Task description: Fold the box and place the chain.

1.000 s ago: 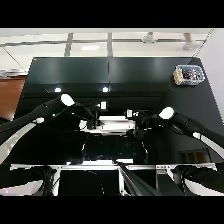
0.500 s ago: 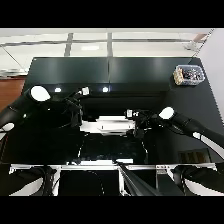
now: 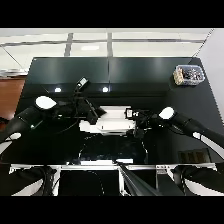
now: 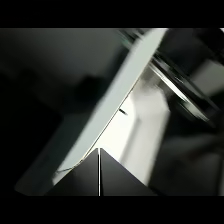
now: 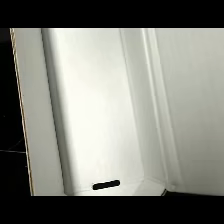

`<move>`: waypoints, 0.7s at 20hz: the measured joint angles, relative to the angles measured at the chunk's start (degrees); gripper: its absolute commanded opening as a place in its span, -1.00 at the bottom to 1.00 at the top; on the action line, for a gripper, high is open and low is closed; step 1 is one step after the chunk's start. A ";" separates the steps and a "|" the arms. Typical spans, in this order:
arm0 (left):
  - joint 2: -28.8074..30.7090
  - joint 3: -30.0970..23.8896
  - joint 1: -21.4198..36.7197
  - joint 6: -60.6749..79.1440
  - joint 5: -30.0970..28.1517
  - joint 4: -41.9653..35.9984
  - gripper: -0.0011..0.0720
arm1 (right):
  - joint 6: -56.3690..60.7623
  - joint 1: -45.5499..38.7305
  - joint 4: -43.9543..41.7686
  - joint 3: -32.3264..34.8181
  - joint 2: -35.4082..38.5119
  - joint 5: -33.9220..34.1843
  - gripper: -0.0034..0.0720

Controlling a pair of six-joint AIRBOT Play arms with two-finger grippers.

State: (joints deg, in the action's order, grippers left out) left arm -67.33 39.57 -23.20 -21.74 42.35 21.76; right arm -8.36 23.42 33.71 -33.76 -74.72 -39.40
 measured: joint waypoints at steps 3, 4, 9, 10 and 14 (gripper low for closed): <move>-2.29 -0.04 -2.27 0.42 -9.01 2.14 -0.89 | 0.00 0.00 0.00 0.00 0.00 0.00 0.22; -3.19 0.00 -2.64 0.42 -10.01 3.28 -0.89 | 0.00 0.00 0.00 0.00 0.00 0.00 0.21; -8.13 0.20 -3.50 0.37 -8.94 6.80 -0.89 | -0.09 0.00 0.04 0.00 0.00 -0.02 0.22; -8.76 0.24 -3.50 0.35 -8.50 7.06 -0.89 | -0.09 0.00 0.04 0.00 0.00 -0.02 0.22; -8.44 1.84 -1.81 0.24 -5.79 8.52 -0.89 | -0.02 0.00 0.02 0.00 0.00 -0.02 0.22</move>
State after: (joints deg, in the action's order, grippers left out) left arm -75.77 41.41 -25.02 -21.50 36.56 30.28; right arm -8.38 23.42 33.74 -33.76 -74.72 -39.42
